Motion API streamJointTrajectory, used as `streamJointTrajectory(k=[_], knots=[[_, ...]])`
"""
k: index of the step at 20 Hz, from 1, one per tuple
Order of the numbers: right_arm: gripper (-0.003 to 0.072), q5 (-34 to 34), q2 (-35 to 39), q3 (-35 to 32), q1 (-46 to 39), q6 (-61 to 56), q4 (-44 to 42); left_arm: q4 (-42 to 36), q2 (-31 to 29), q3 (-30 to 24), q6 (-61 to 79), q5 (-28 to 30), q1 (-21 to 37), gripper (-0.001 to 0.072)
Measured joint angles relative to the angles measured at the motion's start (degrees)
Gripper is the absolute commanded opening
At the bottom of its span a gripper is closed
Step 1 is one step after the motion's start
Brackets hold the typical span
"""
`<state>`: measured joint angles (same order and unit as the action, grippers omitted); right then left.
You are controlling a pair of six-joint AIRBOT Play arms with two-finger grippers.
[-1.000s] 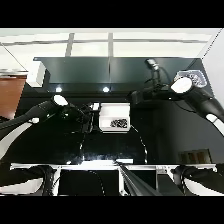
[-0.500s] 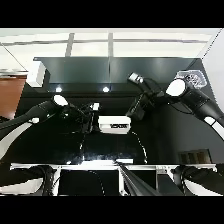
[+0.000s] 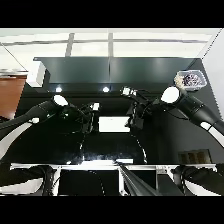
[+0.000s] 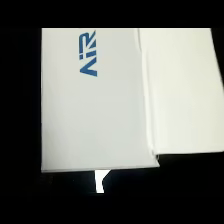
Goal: Fold the box and place the chain.
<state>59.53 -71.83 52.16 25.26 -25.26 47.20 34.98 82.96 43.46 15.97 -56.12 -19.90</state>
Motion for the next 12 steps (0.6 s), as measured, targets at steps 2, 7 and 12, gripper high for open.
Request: streamJointTrajectory(k=[2,7,12], knots=[[0.0706,0.28,0.00,-0.11,0.85,1.03,-0.90,-0.02,0.00,0.00,0.00,0.00,0.00,0.0467],[0.0707,-1.20,0.00,-0.20,2.40,2.19,-1.46,-0.02,0.00,0.00,0.00,0.00,0.00,0.0467],[0.0707,-4.22,0.00,-0.20,2.93,2.54,1.09,-0.02,0.00,0.00,0.00,0.00,0.00,0.0467]])
